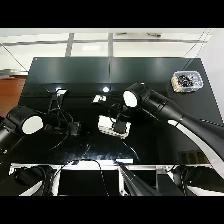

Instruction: Fold the box and place the chain.

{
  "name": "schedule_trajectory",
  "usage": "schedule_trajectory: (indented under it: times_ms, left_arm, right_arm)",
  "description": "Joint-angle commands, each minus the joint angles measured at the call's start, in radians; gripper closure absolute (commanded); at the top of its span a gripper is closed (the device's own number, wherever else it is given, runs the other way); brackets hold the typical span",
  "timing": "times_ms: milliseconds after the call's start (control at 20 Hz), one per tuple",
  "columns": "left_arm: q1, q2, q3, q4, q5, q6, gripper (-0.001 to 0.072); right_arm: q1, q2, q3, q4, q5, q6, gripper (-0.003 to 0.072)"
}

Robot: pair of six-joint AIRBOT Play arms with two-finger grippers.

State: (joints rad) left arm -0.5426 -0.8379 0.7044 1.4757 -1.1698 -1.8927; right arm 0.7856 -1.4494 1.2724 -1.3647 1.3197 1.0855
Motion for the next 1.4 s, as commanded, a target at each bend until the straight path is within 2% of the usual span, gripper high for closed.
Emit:
schedule_trajectory:
  times_ms: [0, 50, 400, 650, 950, 1350]
  left_arm:
    - [0.0, -0.001, 0.0, 0.0, 0.005, 0.0, 0.0011]
    - [0.0, -0.001, 0.0, 0.0, 0.006, 0.0, 0.0011]
    - [0.0, -0.001, 0.0, 0.0, 0.007, 0.0, 0.0011]
    - [0.0, -0.001, 0.0, 0.0, 0.007, 0.0, 0.0011]
    - [0.0, -0.001, 0.0, 0.0, 0.007, 0.0, 0.001]
    - [0.0, -0.001, 0.0, 0.0, 0.008, 0.0, 0.0011]
  right_arm:
    - [-0.003, 0.002, 0.001, 0.006, 0.029, 0.012, 0.0059]
    - [-0.006, 0.002, 0.001, 0.011, 0.034, 0.019, -0.0032]
    - [-0.059, 0.003, 0.023, 0.09, 0.112, 0.023, -0.0032]
    - [-0.083, 0.003, 0.087, 0.113, 0.109, 0.022, -0.0032]
    - [-0.092, -0.007, 0.062, 0.112, 0.052, 0.022, -0.0024]
    - [-0.088, -0.054, 0.053, 0.108, 0.051, 0.022, -0.0024]
